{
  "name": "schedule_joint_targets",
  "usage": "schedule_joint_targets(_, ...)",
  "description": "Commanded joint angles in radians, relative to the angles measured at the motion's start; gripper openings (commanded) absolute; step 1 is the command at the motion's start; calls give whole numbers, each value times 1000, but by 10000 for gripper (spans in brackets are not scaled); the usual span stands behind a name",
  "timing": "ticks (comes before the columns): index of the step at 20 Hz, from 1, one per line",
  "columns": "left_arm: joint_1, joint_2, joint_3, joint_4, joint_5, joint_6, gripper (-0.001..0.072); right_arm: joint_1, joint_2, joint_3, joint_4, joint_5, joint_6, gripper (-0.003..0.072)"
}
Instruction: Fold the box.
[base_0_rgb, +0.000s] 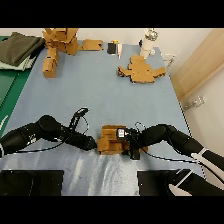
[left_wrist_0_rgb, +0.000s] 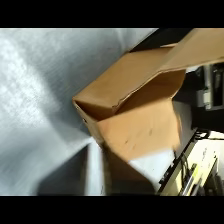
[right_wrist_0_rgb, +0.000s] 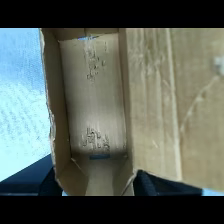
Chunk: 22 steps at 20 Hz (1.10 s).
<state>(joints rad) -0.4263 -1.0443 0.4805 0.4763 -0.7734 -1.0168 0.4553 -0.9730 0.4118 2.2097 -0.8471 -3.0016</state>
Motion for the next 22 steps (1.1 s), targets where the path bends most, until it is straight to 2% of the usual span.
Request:
schedule_joint_targets(1,-2,-3,11,-20,27,-6,222,0,0,0,0,0,0,558)
schedule_joint_targets(5,-1,-3,21,27,32,-76,224,0,0,0,-1,0,0,558)
schedule_joint_targets(7,0,-3,26,26,31,-76,252,0,0,0,-1,0,0,558)
schedule_joint_targets(12,0,-3,26,13,-29,-76,253,0,0,0,-3,0,0,558)
schedule_joint_targets(22,0,-3,35,-13,-38,-72,255,0,0,0,-3,0,0,558)
